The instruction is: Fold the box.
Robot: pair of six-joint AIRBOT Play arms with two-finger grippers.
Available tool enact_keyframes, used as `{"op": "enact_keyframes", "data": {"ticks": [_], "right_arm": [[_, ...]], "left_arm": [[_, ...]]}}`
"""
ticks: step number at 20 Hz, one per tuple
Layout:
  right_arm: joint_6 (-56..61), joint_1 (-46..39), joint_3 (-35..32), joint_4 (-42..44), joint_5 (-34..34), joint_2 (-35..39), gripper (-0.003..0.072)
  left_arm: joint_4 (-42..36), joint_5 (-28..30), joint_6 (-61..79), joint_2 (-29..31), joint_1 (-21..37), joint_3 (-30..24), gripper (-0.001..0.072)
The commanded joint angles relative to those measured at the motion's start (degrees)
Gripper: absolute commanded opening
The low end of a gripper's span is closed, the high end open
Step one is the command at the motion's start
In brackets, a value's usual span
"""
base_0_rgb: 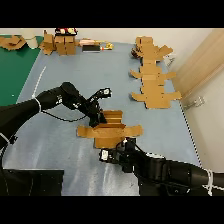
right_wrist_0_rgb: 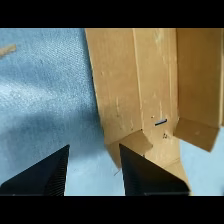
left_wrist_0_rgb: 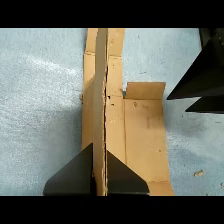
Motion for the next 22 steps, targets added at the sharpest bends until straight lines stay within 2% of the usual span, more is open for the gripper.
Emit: {"op": "enact_keyframes", "data": {"ticks": [1,5,9,14,22], "right_arm": [[4.61,0.35,-0.20,-7.04,3.26,-4.11,0.0481],[12.74,0.33,-0.20,-14.95,5.62,-6.67,0.0481],[25.16,0.33,0.72,-23.30,4.57,-6.67,0.0481],[31.12,0.33,3.32,-23.19,1.60,-4.72,0.0482],[31.45,0.35,3.37,-22.16,-0.17,-4.52,0.0482]], "left_arm": [[0.02,0.02,0.00,-0.02,-0.04,0.02,0.0014],[0.02,0.02,0.00,-0.04,-0.04,0.00,0.0014],[0.02,0.04,0.00,-0.04,-0.04,0.00,0.0014],[0.02,0.02,0.00,-0.04,-0.04,0.02,0.0014],[0.02,0.02,0.00,-0.04,-0.02,0.00,0.0014]]}}
